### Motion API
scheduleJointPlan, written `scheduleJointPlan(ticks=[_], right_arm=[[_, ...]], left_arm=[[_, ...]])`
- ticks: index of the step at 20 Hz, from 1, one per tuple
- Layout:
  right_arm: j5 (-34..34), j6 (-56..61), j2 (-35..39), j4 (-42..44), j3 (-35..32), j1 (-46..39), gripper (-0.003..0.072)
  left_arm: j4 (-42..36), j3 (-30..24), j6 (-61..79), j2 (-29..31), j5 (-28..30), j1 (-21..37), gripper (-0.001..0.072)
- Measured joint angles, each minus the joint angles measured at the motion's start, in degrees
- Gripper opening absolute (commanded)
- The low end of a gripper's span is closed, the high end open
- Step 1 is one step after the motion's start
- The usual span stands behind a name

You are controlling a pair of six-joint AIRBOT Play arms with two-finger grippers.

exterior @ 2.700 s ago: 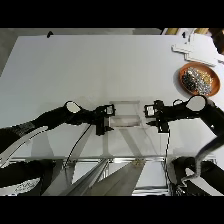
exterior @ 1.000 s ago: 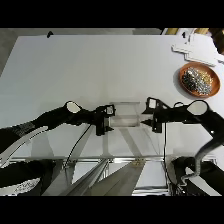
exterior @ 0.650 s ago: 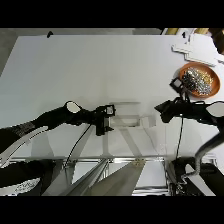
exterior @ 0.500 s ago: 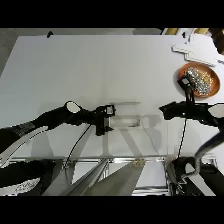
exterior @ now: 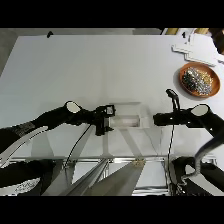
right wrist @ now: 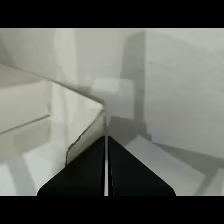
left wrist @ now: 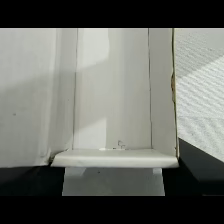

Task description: Fold the box and place the chain.

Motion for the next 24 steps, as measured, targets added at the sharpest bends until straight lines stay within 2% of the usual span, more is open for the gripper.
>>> scheduleJointPlan(ticks=[2,5,7,13,14,16,24], right_arm=[[1.14,-0.31,-0.04,3.45,-0.04,1.11,0.0199],[2.40,-0.70,1.75,6.12,-0.04,1.86,0.0212],[2.95,-0.85,3.41,7.17,-0.04,2.08,0.0355],[5.44,-0.92,5.35,9.51,-0.09,2.27,0.0368],[5.64,-0.92,5.44,9.68,-0.11,2.36,0.0418],[5.46,-0.92,5.53,9.77,-0.15,3.34,0.0428],[-1.97,6.47,4.07,4.24,1.40,12.24,0.0429]], left_arm=[[0.00,0.00,0.00,0.00,0.00,0.00,0.0252],[0.00,0.00,0.00,0.00,0.00,0.00,0.0252],[0.00,0.00,0.00,0.00,0.00,0.00,0.0252],[0.00,0.00,-0.02,0.00,0.00,0.00,0.0252],[0.00,0.00,-0.02,0.00,0.00,0.00,0.0252],[0.00,0.00,-0.02,0.00,0.00,0.00,0.0252],[0.00,0.00,-0.02,0.00,0.00,0.00,0.0252]])
